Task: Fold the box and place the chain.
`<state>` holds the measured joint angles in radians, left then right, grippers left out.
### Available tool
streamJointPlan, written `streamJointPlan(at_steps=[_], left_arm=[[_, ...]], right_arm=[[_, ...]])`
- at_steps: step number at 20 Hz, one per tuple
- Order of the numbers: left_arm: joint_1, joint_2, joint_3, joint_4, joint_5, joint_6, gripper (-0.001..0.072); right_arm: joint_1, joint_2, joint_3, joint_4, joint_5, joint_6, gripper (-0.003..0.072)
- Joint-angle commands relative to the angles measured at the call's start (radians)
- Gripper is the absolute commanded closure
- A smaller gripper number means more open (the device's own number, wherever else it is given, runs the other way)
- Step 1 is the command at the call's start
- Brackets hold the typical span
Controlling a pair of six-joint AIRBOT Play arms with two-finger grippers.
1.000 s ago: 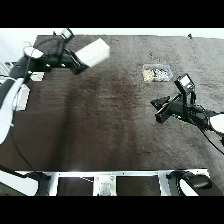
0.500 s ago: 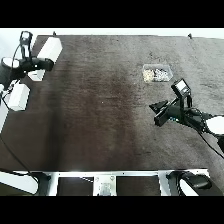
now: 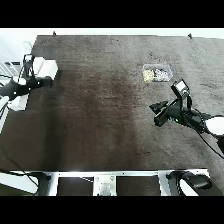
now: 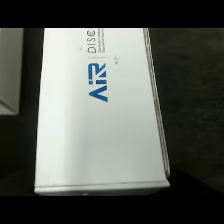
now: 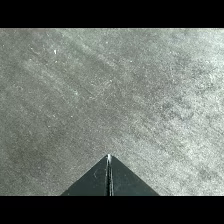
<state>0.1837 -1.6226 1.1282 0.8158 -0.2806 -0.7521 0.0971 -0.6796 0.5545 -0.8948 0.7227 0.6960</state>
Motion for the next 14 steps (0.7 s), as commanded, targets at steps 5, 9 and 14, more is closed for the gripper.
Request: streamJointPlan(at_steps=[5,9,14], left_arm=[[0.001,0.238,-0.389,0.023,0.327,-0.031,0.0697],[0.001,0.271,-0.412,0.022,0.192,-0.025,0.0697],[0.001,0.271,-0.412,0.023,0.108,-0.033,0.0695]], right_arm=[[0.000,-0.015,0.000,0.001,-0.047,0.000,0.0670],[0.000,-0.025,-0.002,0.003,-0.058,0.000,0.0670],[-0.001,-0.025,-0.002,0.002,-0.060,0.000,0.0670]])
